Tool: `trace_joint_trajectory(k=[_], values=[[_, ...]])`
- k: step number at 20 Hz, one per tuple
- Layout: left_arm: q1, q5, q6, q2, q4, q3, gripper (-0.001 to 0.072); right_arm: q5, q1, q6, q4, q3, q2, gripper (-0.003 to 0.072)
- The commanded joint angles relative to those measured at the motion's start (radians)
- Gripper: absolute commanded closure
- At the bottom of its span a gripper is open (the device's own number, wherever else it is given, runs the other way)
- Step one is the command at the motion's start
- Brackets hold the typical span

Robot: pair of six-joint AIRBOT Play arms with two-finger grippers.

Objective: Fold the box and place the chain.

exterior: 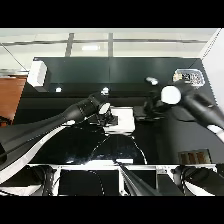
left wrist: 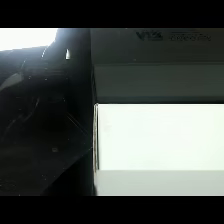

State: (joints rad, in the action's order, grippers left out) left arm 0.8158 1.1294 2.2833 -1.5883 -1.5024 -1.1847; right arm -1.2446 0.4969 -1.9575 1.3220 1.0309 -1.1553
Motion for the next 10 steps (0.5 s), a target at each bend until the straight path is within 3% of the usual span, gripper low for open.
trace_joint_trajectory(k=[1,3,6,8,10], values=[[0.0,0.0,-0.001,0.0,0.0,-0.001,0.0683,0.007,-0.088,0.052,0.291,-0.001,0.151,0.0335],[0.0,0.0,-0.001,0.0,0.0,-0.001,0.0683,0.056,-0.138,0.043,0.617,-0.014,0.158,0.0336],[-0.004,0.002,-0.001,0.0,-0.001,-0.001,0.0683,0.386,-0.321,0.04,0.638,-0.093,0.14,0.0333],[-0.011,0.002,-0.001,0.0,0.0,-0.001,0.0683,0.551,-0.453,0.035,0.583,-0.115,0.058,0.0057],[-0.016,0.002,-0.001,0.0,0.0,-0.001,0.0683,0.596,-0.565,0.035,0.506,-0.056,-0.089,0.0057]])
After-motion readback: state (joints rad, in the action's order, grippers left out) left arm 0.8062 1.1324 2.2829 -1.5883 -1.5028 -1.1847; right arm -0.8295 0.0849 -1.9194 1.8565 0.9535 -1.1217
